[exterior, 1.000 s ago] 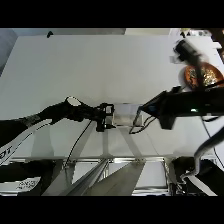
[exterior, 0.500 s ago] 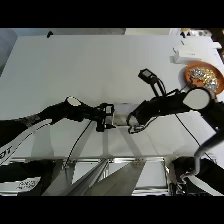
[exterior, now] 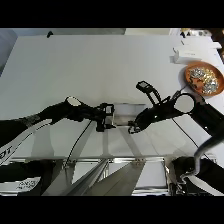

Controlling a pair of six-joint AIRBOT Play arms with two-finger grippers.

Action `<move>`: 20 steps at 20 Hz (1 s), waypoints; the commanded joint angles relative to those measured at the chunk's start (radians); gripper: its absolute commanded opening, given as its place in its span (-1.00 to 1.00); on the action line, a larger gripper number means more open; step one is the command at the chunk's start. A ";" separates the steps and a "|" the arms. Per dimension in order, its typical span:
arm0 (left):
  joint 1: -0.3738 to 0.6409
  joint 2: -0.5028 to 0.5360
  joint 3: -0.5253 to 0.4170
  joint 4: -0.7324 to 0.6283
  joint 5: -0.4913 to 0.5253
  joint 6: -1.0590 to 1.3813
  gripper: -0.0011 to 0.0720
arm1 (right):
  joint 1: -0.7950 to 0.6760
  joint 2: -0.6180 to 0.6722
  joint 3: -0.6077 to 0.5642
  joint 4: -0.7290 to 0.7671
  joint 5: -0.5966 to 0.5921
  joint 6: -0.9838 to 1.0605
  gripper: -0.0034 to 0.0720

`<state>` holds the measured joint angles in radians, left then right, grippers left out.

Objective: Fold the box and place the chain.

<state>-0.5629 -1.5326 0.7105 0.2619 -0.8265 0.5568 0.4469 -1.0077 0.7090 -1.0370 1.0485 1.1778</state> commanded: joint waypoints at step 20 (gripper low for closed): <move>0.000 0.001 0.000 0.000 0.000 0.000 -0.28 | -0.454 -0.219 0.181 -0.405 0.053 0.346 -0.03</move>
<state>-0.5629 -1.5326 0.7105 0.2619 -0.8265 0.5568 0.0017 -1.1660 0.8909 -1.4120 1.1282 1.4914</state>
